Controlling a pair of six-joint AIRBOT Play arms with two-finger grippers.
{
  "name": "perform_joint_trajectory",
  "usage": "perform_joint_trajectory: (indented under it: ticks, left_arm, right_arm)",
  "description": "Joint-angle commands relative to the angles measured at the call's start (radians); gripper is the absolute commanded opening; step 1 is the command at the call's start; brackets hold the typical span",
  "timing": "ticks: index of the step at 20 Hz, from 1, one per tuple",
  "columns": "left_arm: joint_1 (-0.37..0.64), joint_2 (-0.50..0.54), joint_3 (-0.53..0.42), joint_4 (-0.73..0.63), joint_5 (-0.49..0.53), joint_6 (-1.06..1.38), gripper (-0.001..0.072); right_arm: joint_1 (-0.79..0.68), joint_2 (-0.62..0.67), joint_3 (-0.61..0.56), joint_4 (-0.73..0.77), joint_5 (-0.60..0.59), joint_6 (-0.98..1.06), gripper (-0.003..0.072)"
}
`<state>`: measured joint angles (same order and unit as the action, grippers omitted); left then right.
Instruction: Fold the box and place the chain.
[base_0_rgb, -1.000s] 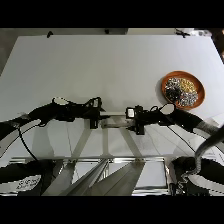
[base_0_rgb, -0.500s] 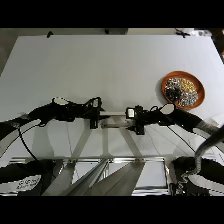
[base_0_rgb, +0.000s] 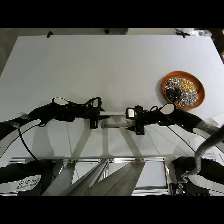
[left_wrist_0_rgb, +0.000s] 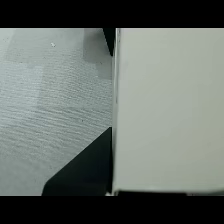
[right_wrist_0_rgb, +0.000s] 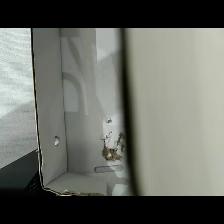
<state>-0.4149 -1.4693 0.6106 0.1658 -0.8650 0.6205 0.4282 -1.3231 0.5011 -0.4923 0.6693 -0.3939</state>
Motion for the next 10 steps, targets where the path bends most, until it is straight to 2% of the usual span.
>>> perform_joint_trajectory:
  ticks: [1,9,10]
  left_arm:
    - [0.0,0.0,0.0,0.0,0.0,0.0,0.001]
    - [0.0,0.0,0.0,0.003,-0.022,0.0,0.0013]
    - [0.0,0.0,0.0,0.004,-0.023,0.001,0.0099]
  right_arm:
    - [0.001,0.0,0.0,-0.001,0.0,0.0,0.0396]
    - [0.001,-0.001,0.0,-0.001,0.0,0.0,0.0396]
    - [0.001,0.0,-0.001,-0.001,0.0,0.0,0.0396]
